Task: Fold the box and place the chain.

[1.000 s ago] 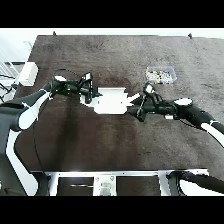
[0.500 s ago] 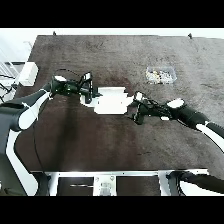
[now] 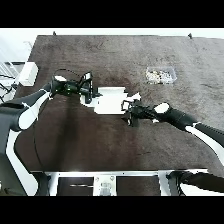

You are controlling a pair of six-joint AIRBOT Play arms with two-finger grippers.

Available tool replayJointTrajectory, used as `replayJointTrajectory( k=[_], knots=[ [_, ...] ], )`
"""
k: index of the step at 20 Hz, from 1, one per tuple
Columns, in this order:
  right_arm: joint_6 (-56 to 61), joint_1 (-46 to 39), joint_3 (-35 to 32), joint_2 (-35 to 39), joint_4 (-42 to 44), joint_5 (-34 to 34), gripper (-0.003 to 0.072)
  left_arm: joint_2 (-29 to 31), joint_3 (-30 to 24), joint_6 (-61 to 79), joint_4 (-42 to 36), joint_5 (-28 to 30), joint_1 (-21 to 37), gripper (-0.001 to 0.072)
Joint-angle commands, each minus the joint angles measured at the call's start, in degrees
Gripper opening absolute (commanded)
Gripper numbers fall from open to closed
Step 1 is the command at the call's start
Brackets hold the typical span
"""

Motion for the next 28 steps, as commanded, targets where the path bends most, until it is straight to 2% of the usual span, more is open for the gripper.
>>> replayJointTrajectory(
  k=[1,6,9,18,25,28],
  knots=[
    [0.2,0.7,1.1,-1.8,-0.1,-4.2,0.0636,0.0,0.0,0.0,0.0,0.0,0.0,0.0018],
    [0.2,0.6,4.5,-2.5,2.8,-5.8,0.0636,0.0,0.0,0.0,0.0,0.0,0.0,0.0018],
    [0.6,0.6,5.2,-2.5,2.8,-9.2,0.0636,0.0,0.0,0.0,0.0,0.0,0.0,0.0019],
    [-2.1,0.4,8.0,-2.6,2.6,-9.2,0.0636,0.0,0.0,0.0,0.0,0.5,0.0,0.0018],
    [-3.0,-3.2,13.0,-5.6,2.8,-1.2,0.0636,0.0,0.0,0.0,0.0,0.4,0.0,0.0018],
    [-3.0,-4.9,14.5,-6.2,2.7,4.7,0.0636,0.0,0.0,0.0,0.0,0.5,0.0,0.0018]
  ],
)
